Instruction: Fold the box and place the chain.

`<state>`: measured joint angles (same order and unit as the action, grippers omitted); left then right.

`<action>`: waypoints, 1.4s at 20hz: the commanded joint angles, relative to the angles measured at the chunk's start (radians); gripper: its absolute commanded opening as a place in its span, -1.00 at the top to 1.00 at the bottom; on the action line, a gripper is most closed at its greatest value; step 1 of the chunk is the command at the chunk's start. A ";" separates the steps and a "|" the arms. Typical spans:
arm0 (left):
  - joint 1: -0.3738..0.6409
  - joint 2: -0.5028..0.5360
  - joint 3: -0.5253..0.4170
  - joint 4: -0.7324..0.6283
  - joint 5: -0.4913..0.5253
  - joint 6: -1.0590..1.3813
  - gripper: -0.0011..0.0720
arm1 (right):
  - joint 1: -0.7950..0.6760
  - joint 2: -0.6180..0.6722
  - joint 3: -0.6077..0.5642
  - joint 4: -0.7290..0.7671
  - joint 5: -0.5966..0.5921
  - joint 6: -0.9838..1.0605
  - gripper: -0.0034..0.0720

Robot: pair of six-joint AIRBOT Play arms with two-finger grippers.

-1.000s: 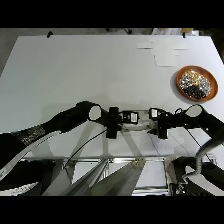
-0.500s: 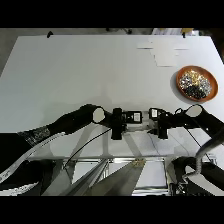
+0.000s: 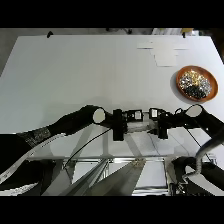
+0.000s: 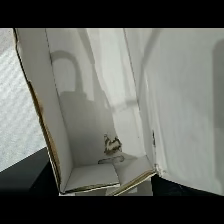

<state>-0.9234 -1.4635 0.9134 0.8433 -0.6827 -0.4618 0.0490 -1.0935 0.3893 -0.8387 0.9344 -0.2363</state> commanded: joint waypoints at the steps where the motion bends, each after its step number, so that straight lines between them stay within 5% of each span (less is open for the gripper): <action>1: 0.012 0.045 0.000 0.053 -0.101 -0.119 0.62 | 0.000 0.001 0.000 0.001 0.000 0.000 0.01; 3: 0.032 0.091 0.000 0.131 -0.146 -0.279 0.70 | 0.000 0.001 0.000 0.001 0.000 0.000 0.01; 4: 0.046 0.119 0.000 0.177 -0.168 -0.359 0.96 | 0.000 0.001 0.000 0.001 0.000 0.000 0.01; 12: 0.166 0.269 -0.010 0.381 -0.324 -1.052 0.97 | 0.000 0.001 0.000 0.001 0.000 0.000 0.01; 19: 0.171 0.216 -0.199 0.298 -0.212 -1.386 0.97 | 0.000 0.001 0.000 0.001 0.000 0.000 0.01; 24: 0.168 0.212 -0.213 0.145 -0.049 -1.386 0.97 | 0.000 0.001 0.000 0.001 0.000 0.000 0.01; 28: 0.167 0.183 -0.213 0.130 -0.037 -1.388 0.97 | 0.000 0.001 0.000 0.001 0.000 0.000 0.01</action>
